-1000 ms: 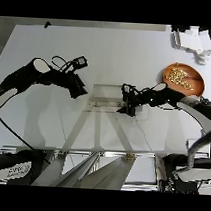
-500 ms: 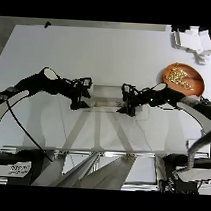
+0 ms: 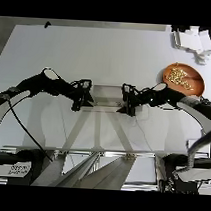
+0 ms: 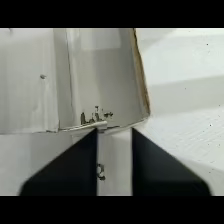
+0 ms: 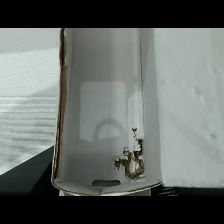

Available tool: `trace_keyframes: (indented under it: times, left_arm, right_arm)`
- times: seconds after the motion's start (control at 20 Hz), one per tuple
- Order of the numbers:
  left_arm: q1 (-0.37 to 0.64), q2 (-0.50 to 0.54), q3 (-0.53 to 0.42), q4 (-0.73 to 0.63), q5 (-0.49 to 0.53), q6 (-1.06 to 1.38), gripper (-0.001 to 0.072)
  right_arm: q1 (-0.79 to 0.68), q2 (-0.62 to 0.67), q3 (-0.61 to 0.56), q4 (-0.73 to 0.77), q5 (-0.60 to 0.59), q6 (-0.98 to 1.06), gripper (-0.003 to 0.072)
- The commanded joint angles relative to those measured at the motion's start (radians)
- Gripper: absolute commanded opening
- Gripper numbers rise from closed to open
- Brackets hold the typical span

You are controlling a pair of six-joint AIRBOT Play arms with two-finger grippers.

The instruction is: Fold the box and place the chain.

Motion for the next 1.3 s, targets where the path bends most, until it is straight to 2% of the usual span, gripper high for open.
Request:
trace_keyframes:
  times: [0.0,0.05,0.15,0.3,0.35,0.45,0.55,0.6,0.65,0.7,0.85,1.0,1.15,1.25]
  left_arm:
    - [-0.003,-0.001,0.000,-0.035,0.005,0.045,0.0127]
    - [-0.008,-0.001,0.000,-0.037,0.006,0.045,0.0127]
    - [-0.022,-0.003,0.000,-0.044,0.013,0.045,0.0068]
    - [-0.038,-0.015,0.000,-0.048,0.027,0.042,0.0066]
    - [-0.043,-0.020,0.000,-0.048,0.027,0.037,0.0093]
    - [-0.043,-0.030,0.000,-0.054,0.028,0.028,0.0351]
    - [-0.043,-0.030,0.000,-0.054,0.031,-0.011,0.0358]
    - [-0.043,-0.028,0.000,-0.050,0.031,-0.032,0.0309]
    - [-0.042,-0.023,0.000,-0.038,0.029,-0.057,0.0140]
    - [-0.040,-0.011,0.000,-0.020,0.027,-0.074,0.0017]
    - [-0.018,0.062,0.000,0.037,0.021,-0.150,0.0009]
    - [0.034,0.185,0.000,0.175,0.019,-0.294,0.0009]
    - [0.125,0.317,0.000,0.311,0.019,-0.579,0.0009]
    - [0.201,0.367,0.000,0.356,0.016,-0.824,0.0009]
  right_arm:
    - [0.000,0.000,0.000,0.000,0.002,0.000,0.0400]
    - [0.000,0.000,0.000,0.000,0.002,0.000,0.0400]
    - [0.000,0.000,0.000,0.000,0.002,0.000,0.0400]
    - [0.000,0.000,0.000,0.000,0.002,0.000,0.0400]
    - [0.000,0.000,0.000,0.000,0.002,0.000,0.0400]
    - [0.000,0.000,0.000,0.000,0.002,0.000,0.0400]
    - [0.000,0.000,0.000,0.000,0.002,0.000,0.0400]
    - [0.000,0.000,0.000,0.000,0.002,0.000,0.0400]
    - [0.000,0.000,0.000,0.000,0.002,0.000,0.0400]
    - [0.000,0.000,0.000,0.000,0.002,0.000,0.0400]
    - [0.000,0.000,0.000,0.000,0.002,0.000,0.0400]
    - [0.000,0.000,0.000,0.000,0.002,0.000,0.0400]
    - [0.000,0.000,0.000,0.000,0.002,0.000,0.0400]
    - [0.000,0.000,0.000,0.000,0.002,0.000,0.0400]
